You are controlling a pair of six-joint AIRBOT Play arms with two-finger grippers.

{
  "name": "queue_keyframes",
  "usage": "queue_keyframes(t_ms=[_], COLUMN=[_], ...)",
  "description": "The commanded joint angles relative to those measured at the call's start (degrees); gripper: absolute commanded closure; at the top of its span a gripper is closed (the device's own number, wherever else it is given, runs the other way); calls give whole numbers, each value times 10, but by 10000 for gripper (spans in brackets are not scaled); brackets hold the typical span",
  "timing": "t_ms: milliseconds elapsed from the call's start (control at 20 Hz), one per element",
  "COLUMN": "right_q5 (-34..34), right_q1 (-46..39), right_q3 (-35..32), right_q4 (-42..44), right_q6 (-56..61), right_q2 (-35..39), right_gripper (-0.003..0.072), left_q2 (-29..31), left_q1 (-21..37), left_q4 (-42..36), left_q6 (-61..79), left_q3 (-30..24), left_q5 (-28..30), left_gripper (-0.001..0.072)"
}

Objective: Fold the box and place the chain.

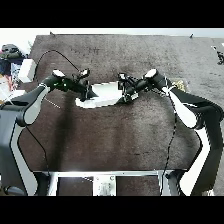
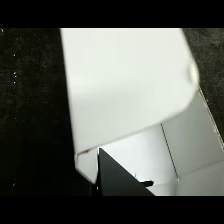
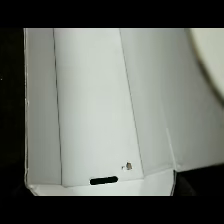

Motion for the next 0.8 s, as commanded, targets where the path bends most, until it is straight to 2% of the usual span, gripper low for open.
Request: queue_keyframes(t_ms=[0,250,400,750], right_q5=[5,-3,-14,-17], right_q1=[14,14,11,10], right_q3=[3,3,2,0], right_q4=[-10,-9,-10,-9], right_q6=[2,2,2,1], right_q2=[0,0,-3,-17], right_gripper=[-24,-7,127,127], left_q2=[0,0,0,0], left_q1=[0,0,0,0], left_q4=[0,0,0,0], left_q6=[0,0,0,0], left_q3=[0,0,0,0], left_q5=[-1,-1,-1,-1], left_gripper=[697,697,697,697])
